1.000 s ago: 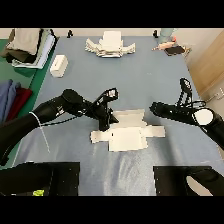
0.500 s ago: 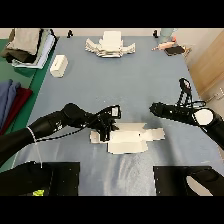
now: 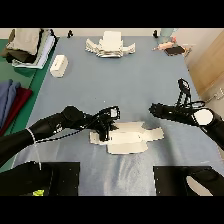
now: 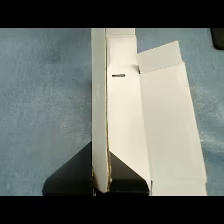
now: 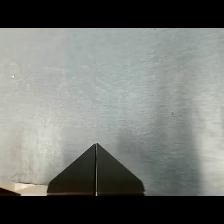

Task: Fold the box.

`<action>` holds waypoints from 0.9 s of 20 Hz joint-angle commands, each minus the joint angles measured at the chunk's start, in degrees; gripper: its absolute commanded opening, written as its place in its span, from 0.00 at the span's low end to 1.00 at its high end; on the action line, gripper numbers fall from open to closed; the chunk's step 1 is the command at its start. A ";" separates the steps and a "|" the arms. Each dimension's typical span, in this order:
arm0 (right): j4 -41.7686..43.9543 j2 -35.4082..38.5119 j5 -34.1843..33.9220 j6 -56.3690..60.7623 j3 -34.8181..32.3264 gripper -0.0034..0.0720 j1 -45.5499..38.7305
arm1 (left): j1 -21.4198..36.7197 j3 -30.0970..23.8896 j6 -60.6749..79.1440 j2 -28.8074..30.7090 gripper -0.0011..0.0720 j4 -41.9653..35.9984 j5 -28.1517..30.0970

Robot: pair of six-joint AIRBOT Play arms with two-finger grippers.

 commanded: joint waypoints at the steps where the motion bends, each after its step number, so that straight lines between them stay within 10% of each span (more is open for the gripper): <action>1: -0.02 0.33 3.04 -1.33 0.04 0.05 0.00 | 0.39 -0.07 0.02 0.20 0.04 0.07 -0.24; 9: -2.69 8.39 18.34 -1.88 0.04 0.05 0.00 | 0.37 -0.07 0.00 0.20 0.04 0.07 -0.28; 18: -4.98 10.01 18.62 -2.03 0.04 0.05 0.00 | -3.43 -0.07 0.02 0.13 0.04 -0.17 -1.62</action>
